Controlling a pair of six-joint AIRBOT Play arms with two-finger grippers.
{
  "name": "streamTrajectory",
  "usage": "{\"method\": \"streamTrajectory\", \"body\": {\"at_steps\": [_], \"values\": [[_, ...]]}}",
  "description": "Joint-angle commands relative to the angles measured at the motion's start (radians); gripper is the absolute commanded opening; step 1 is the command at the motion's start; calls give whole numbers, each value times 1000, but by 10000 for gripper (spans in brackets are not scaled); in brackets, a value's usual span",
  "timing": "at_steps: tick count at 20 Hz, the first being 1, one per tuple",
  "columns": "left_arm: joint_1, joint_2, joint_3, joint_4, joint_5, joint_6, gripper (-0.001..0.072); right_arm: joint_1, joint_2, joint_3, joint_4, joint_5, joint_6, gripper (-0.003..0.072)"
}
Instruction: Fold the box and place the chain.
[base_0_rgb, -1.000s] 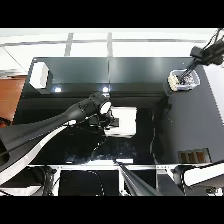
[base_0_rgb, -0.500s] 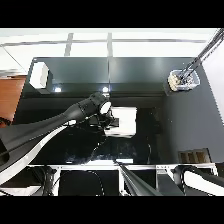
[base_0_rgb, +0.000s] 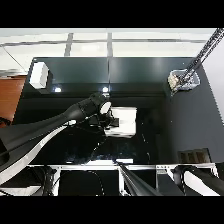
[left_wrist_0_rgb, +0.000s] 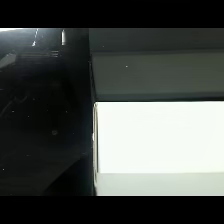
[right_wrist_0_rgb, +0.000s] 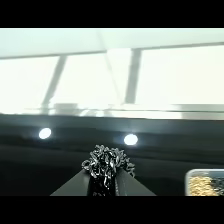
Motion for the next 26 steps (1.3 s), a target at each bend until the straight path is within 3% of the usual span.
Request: {"method": "streamTrajectory", "body": {"at_steps": [1,8,12,17,22,26], "values": [[0,-1,0,0,0,0,29,51,49,-3,54,91,-21,12],[0,-1,0,1,0,0,29,282,56,-69,54,306,-51,14],[0,-1,0,1,0,1,29,384,55,-131,54,311,-72,14],[0,-1,0,1,0,1,29,392,55,-153,54,345,-73,14],[0,-1,0,1,0,1,29,404,55,-324,88,334,-91,14],[0,-1,0,1,0,1,29,427,55,-465,220,268,-140,14]]}}
